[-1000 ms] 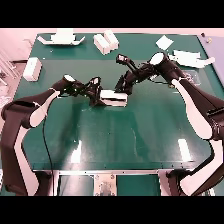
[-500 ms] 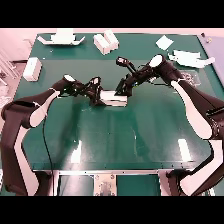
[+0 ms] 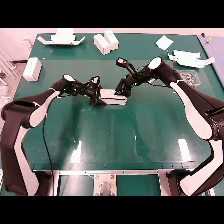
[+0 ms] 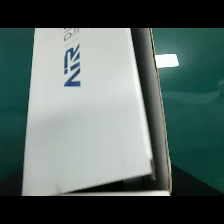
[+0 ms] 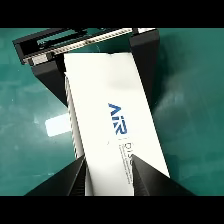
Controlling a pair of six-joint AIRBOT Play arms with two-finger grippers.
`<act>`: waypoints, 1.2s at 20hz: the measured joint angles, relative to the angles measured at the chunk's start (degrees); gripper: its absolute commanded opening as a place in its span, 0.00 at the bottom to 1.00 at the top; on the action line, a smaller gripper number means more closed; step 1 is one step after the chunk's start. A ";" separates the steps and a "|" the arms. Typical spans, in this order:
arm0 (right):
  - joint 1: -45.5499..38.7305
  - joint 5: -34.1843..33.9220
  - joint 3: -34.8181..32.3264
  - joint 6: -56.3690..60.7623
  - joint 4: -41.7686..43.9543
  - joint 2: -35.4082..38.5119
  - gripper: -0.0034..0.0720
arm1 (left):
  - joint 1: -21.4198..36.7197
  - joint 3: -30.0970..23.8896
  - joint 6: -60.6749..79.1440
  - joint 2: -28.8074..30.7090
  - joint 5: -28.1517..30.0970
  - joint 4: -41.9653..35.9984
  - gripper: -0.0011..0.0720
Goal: Fold the box and place the chain.
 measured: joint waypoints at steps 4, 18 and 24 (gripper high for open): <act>-0.04 -0.81 -1.27 0.31 0.74 0.07 0.47 | 0.00 0.00 0.11 0.00 -0.02 0.02 0.56; -1.62 -1.57 -6.93 -6.10 9.40 -0.28 0.56 | -0.02 0.00 0.50 0.04 -0.24 0.28 0.56; -3.15 0.07 -6.99 -10.49 15.89 -0.04 0.44 | -0.15 -0.04 0.59 0.00 -0.83 0.39 0.56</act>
